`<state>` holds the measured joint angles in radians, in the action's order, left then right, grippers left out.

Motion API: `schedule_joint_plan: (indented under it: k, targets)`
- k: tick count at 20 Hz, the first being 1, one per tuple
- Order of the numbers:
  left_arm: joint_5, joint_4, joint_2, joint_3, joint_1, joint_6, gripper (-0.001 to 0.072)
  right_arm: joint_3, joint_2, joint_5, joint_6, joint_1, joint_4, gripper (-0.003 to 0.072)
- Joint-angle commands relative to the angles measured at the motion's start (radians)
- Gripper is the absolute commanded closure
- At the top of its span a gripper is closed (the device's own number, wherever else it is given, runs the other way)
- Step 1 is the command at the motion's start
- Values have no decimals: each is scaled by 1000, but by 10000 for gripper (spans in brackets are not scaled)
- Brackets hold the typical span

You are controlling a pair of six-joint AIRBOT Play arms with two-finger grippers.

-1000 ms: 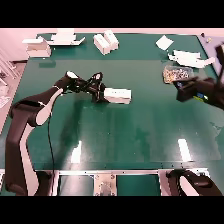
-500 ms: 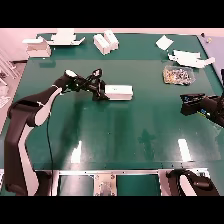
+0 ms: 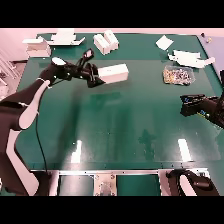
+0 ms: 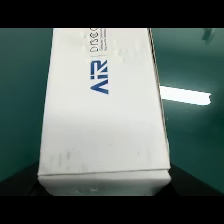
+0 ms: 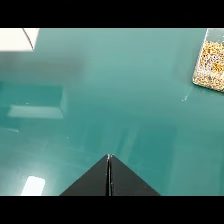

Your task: Fold the box and place the chain.

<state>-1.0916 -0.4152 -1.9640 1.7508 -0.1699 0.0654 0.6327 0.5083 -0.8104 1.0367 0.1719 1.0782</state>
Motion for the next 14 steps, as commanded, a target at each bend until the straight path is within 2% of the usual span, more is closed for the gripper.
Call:
schedule_joint_plan:
  k: [1,4,7,14]
  targets:
    - [102,-55,68,-15,50,-126,696,-1,0,0,0,0,0,684]
    - [229,-98,122,-63,93,-229,696,-1,0,0,0,0,0,684]
    - [388,-110,187,-156,133,-303,696,-1,0,0,0,0,0,684]
    - [971,-100,420,-541,151,-328,695,-1,3,0,3,0,-3,684]
